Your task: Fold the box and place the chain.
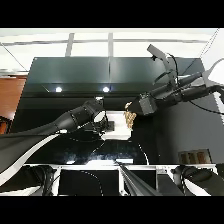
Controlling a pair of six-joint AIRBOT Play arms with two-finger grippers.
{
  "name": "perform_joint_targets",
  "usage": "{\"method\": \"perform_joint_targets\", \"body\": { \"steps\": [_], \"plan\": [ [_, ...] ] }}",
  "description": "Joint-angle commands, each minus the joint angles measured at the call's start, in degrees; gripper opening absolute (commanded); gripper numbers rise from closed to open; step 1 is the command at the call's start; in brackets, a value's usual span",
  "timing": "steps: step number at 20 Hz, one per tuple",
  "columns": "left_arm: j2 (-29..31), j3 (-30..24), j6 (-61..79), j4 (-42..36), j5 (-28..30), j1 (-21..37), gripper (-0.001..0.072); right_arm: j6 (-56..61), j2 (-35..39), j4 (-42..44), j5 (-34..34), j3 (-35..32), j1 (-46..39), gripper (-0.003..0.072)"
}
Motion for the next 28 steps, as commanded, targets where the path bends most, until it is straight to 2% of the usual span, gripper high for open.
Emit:
{"method": "perform_joint_targets", "body": {
  "steps": [1,10,13,16,22,28],
  "plan": [
    [0.02,0.04,0.02,-0.02,0.00,0.02,0.0030,-0.13,-0.04,1.49,-3.98,-1.01,0.74,0.0012],
    [0.02,0.04,0.02,0.00,0.00,0.02,0.0031,0.92,-0.04,4.17,-3.04,0.33,-0.44,0.0014],
    [0.02,0.04,0.02,-0.02,0.00,0.02,0.0031,3.48,-0.07,-1.60,-2.97,-0.33,-0.31,0.0013],
    [0.02,0.04,0.02,-0.02,-0.02,0.02,0.0030,3.89,-0.09,-3.58,-3.37,-5.66,-0.31,0.0014],
    [0.02,0.04,0.02,-0.02,-0.07,0.02,0.0030,3.91,-1.18,-3.50,-12.72,-18.08,2.29,0.0016],
    [0.02,0.04,0.02,0.00,-0.09,0.02,0.0030,3.91,-5.46,-3.89,-18.25,-19.98,5.68,0.0017]
  ]
}}
